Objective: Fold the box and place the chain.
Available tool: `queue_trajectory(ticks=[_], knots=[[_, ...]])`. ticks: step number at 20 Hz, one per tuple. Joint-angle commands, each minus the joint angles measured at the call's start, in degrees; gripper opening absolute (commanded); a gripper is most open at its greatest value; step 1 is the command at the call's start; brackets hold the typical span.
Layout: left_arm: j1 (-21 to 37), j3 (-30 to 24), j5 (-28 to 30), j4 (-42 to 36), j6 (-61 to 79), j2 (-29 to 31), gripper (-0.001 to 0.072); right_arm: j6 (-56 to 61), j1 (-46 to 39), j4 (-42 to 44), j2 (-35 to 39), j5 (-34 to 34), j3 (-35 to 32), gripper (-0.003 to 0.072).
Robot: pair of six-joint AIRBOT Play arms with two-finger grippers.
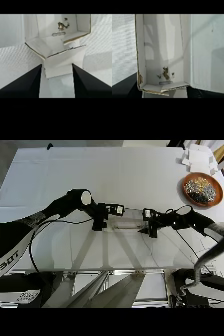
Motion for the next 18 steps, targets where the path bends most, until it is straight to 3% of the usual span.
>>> queue_trajectory(ticks=[1, 6, 18], knots=[[0.72, 0.02, -0.74, -0.09, 0.42, 2.62, 0.0382, -0.02, 0.04, 0.00, 0.00, 0.02, -0.02, 0.0400], [3.19, 0.02, -1.92, 0.59, 0.42, 8.50, 0.0383, -0.02, 0.02, 0.02, 0.00, 0.02, -0.02, 0.0400], [1.18, 0.00, -0.52, -4.07, 0.42, 2.27, 0.0368, -0.02, 0.04, 0.02, 0.00, 0.00, -0.02, 0.0400]])
